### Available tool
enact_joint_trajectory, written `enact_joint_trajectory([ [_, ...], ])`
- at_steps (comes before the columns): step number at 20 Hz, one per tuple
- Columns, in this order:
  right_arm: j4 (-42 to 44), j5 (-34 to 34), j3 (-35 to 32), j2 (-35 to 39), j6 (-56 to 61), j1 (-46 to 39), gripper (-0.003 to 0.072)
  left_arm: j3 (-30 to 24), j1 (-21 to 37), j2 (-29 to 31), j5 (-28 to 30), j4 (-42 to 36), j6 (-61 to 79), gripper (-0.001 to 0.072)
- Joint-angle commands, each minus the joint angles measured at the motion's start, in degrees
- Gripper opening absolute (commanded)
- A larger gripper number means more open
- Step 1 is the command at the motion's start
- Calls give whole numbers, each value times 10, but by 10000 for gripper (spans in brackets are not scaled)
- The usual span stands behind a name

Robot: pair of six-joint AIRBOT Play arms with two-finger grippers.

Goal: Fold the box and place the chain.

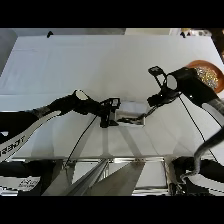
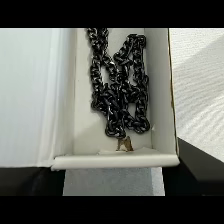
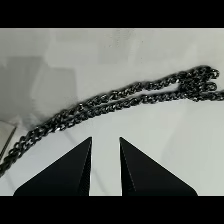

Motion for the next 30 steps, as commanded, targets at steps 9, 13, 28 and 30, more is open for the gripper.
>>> enact_joint_trajectory([
  [9,-5,-58,-30,-31,16,-38,201,0,0,0,0,0,0,211],
  [13,4,-84,-33,-37,23,-38,201,0,0,0,0,0,0,211],
  [28,4,-94,-34,-82,20,-38,19,0,0,0,0,0,0,211],
  [30,0,-87,-34,-63,20,-38,19,0,0,0,0,0,0,211],
])
